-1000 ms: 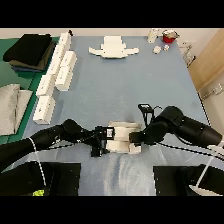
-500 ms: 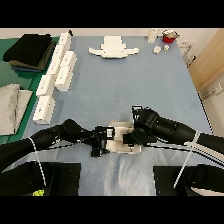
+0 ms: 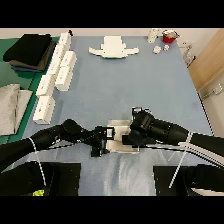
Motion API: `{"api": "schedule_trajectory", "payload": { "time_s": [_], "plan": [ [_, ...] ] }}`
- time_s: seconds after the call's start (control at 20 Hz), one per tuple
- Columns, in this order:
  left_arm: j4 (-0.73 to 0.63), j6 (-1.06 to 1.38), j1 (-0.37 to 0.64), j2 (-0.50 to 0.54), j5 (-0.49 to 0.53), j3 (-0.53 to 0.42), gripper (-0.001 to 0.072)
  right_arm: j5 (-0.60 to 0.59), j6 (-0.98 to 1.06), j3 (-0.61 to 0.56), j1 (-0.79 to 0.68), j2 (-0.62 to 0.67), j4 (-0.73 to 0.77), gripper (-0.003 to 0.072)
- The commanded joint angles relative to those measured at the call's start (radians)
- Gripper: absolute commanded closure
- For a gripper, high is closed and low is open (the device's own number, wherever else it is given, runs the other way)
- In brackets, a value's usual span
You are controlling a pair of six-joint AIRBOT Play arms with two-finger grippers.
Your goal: Fold the box.
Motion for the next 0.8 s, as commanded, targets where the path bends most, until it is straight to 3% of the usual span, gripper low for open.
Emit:
{"api": "schedule_trajectory", "payload": {
  "time_s": [0.0, 0.2, 0.3, 0.75],
  "plan": [
    [0.000, 0.001, 0.000, 0.000, 0.000, 0.001, 0.0163, 0.007, 0.012, 0.000, 0.019, -0.005, -0.018, 0.0682],
    [0.000, 0.000, 0.000, 0.000, 0.000, 0.001, 0.0163, 0.005, 0.012, 0.000, 0.018, -0.004, -0.019, 0.0679],
    [0.000, 0.000, 0.000, 0.000, 0.000, 0.001, 0.0163, -0.005, 0.012, 0.000, 0.019, -0.002, -0.017, 0.0308],
    [0.000, 0.000, 0.000, 0.000, 0.000, 0.001, 0.0163, -0.016, 0.031, 0.000, 0.018, 0.013, -0.013, 0.0306]
  ]
}}
